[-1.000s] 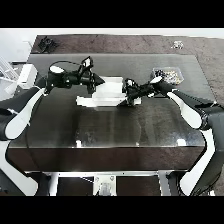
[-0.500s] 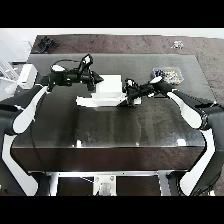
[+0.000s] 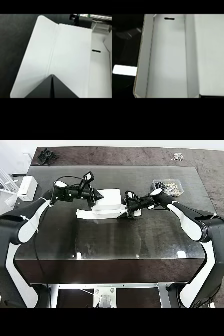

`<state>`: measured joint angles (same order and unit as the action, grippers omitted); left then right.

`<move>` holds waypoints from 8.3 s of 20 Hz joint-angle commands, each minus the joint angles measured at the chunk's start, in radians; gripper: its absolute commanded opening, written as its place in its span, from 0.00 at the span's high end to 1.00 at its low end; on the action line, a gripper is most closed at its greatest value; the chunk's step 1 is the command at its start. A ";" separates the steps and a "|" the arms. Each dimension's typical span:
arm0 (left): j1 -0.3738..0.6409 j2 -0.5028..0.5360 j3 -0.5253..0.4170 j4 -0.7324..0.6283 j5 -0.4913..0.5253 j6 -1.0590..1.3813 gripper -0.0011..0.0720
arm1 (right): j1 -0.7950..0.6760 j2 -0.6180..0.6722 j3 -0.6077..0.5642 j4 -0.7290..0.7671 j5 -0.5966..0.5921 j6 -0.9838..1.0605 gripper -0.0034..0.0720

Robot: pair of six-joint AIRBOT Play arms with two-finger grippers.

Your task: Fold the box and place the chain.

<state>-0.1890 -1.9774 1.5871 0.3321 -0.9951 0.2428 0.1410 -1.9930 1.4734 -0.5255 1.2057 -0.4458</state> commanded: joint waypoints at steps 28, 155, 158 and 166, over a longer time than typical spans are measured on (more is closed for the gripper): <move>0.153 0.224 0.014 0.089 -0.409 -0.103 0.83 | 0.000 -0.001 0.000 0.001 0.000 0.000 0.21; 0.343 0.409 -0.363 0.129 -0.190 -0.470 0.96 | 0.000 -0.001 0.000 0.001 0.000 0.000 0.21; 0.343 0.409 -0.404 0.235 -0.168 -0.754 0.96 | 0.000 -0.001 0.000 0.001 0.000 0.000 0.21; 0.343 0.408 -0.415 0.348 -0.164 -1.163 0.96 | 0.000 -0.001 0.000 0.001 0.000 0.000 0.21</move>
<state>0.1528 -1.5703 1.1755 0.6453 -1.1633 -0.7776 0.1410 -1.9934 1.4731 -0.5247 1.2045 -0.4454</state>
